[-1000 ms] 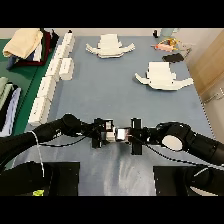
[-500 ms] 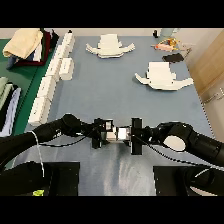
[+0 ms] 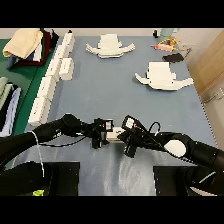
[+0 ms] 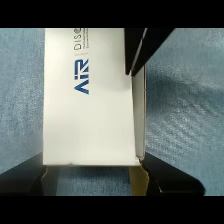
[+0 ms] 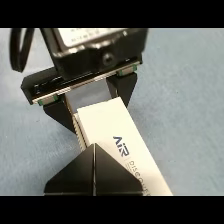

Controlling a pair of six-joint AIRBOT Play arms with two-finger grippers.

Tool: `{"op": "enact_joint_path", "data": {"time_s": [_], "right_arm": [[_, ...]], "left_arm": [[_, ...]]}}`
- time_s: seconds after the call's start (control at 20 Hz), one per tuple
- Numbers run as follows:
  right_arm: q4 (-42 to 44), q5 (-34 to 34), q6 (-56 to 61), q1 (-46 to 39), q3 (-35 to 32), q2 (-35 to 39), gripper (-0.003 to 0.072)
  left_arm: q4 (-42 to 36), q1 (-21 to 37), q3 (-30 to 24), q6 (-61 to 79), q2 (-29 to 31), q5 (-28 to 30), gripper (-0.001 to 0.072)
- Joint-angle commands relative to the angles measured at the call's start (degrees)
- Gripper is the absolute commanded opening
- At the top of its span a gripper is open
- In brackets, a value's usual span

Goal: Fold the box.

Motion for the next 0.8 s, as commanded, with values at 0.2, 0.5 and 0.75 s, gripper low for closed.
{"op": "enact_joint_path", "data": {"time_s": [0.2,0.5,0.75], "right_arm": [[8.4,-15.6,-2.2,4.2,-6.2,-1.1,0.0017],[10.5,-15.6,-1.2,6.8,-6.2,-6.3,0.0016],[10.7,-15.6,-1.2,7.0,-6.2,-6.2,0.0016]], "left_arm": [[0.0,0.0,0.0,0.0,0.0,0.0,0.0525],[0.0,0.0,0.0,0.0,0.0,0.0,0.0525],[0.0,0.0,0.0,0.0,0.0,0.0,0.0525]]}}
